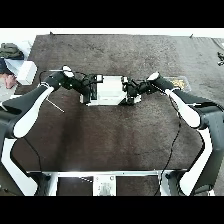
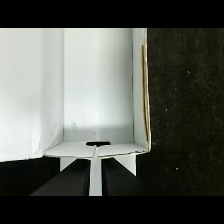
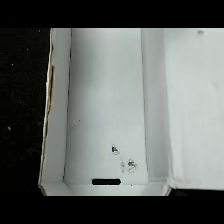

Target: Fold the box and place the chain.

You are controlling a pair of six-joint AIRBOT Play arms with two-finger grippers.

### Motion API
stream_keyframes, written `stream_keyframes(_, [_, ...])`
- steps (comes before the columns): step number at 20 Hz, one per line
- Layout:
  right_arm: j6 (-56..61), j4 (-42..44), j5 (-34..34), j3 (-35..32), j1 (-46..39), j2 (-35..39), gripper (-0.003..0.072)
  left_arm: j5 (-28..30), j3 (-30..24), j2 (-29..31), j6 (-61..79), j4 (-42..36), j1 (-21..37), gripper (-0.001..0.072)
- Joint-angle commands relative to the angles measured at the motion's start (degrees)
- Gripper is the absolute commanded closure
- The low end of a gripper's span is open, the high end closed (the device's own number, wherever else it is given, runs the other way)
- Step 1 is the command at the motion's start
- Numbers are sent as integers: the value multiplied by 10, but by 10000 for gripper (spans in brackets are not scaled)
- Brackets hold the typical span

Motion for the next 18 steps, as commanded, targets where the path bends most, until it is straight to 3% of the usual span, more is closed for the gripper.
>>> stream_keyframes(1, [0,0,0,0,0,0,472,-2,0,-3,1,-47,0,628])
stream_keyframes(6, [0,0,0,0,0,0,473,-7,0,-20,2,-69,0,625])
stream_keyframes(8, [0,0,0,0,0,0,472,-6,0,-25,5,-82,0,440])
stream_keyframes(11, [0,0,0,0,0,0,473,-6,0,-27,5,-86,0,415])
stream_keyframes(12, [0,0,0,0,0,0,473,-6,0,-27,5,-88,0,322])
stream_keyframes(13, [0,0,0,0,0,0,473,-6,0,-27,5,-88,0,141])
stream_keyframes(14, [0,0,0,0,0,0,473,-6,0,-27,5,-88,0,103])
stream_keyframes(18, [0,0,0,0,0,0,472,-7,0,-27,5,-87,0,104])
